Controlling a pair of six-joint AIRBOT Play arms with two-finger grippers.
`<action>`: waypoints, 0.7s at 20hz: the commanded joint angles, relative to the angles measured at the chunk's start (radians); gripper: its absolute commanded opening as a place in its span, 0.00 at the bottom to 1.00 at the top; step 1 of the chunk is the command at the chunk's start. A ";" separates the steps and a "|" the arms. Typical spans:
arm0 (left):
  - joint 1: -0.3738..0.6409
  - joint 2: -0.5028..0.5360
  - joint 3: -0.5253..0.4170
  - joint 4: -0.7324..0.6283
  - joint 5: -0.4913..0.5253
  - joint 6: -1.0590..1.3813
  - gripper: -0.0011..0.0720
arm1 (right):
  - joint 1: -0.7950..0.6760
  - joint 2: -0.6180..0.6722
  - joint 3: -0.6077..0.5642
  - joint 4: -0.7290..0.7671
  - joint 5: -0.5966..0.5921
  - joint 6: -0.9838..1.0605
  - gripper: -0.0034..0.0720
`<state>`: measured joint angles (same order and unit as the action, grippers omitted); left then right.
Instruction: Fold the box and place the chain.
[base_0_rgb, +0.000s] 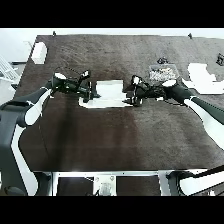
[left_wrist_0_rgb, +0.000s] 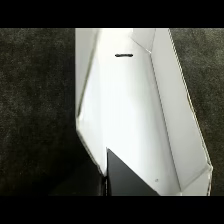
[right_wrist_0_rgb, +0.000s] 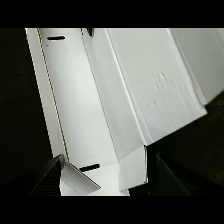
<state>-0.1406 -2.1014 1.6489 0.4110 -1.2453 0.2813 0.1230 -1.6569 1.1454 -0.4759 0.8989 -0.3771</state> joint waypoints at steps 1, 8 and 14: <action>0.000 0.000 0.000 0.000 0.000 0.000 0.04 | -0.014 -0.035 0.038 0.004 0.052 -0.002 0.92; 0.000 0.000 0.000 0.000 0.000 0.000 0.04 | -0.019 -0.111 0.102 -0.003 0.143 -0.003 0.92; 0.000 0.000 0.000 0.000 0.000 0.000 0.04 | -0.019 -0.143 0.137 -0.006 0.213 -0.028 0.92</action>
<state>-0.1406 -2.1014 1.6489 0.4107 -1.2457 0.2813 0.1032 -1.7859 1.2667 -0.4812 1.0668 -0.3958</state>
